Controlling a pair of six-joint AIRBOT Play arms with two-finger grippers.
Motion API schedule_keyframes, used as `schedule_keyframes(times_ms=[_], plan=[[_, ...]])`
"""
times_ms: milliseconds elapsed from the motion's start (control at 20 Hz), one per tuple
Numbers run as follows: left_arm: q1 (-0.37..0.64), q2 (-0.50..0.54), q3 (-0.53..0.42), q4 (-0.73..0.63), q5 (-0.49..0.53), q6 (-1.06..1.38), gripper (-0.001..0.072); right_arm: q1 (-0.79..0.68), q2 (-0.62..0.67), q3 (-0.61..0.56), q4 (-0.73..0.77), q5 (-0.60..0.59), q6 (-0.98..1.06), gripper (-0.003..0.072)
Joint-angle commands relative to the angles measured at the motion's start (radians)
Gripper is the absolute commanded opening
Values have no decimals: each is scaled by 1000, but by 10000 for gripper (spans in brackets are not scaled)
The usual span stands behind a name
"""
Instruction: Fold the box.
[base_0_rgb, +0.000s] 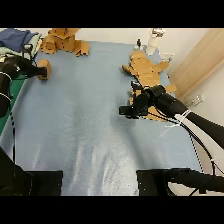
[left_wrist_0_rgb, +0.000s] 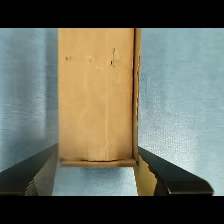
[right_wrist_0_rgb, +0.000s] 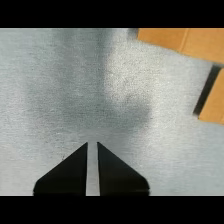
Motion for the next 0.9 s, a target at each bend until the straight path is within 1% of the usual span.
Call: schedule_keyframes(times_ms=[0,50,100,150,200,300,350,450,500,600,700,850], plan=[[17,83,49,72,125,2,703,0,-1,0,3,0,0,123],[23,119,64,78,172,1,702,0,-1,1,3,0,0,120],[25,161,73,77,231,-26,628,0,-1,1,3,-1,-2,61],[24,204,74,63,303,-43,196,0,-1,6,9,-11,-8,2],[19,238,72,19,360,-21,14,0,-4,16,10,-26,-13,2],[-13,295,65,-76,455,6,12,0,-4,41,10,-28,-12,2],[-42,330,42,-83,479,5,11,0,-4,57,10,-29,-14,2],[-108,412,-47,-69,488,0,11,-1,-4,94,10,-44,-37,2],[-144,459,-115,-69,486,-7,11,-1,-4,111,9,-56,-47,2],[-208,552,-280,-70,479,-50,11,-1,-4,132,9,-95,-70,2],[-283,662,-491,-73,452,-98,11,-1,-5,134,10,-128,-76,2],[-420,859,-832,-75,291,-225,11,0,-23,134,23,-185,-99,2]])
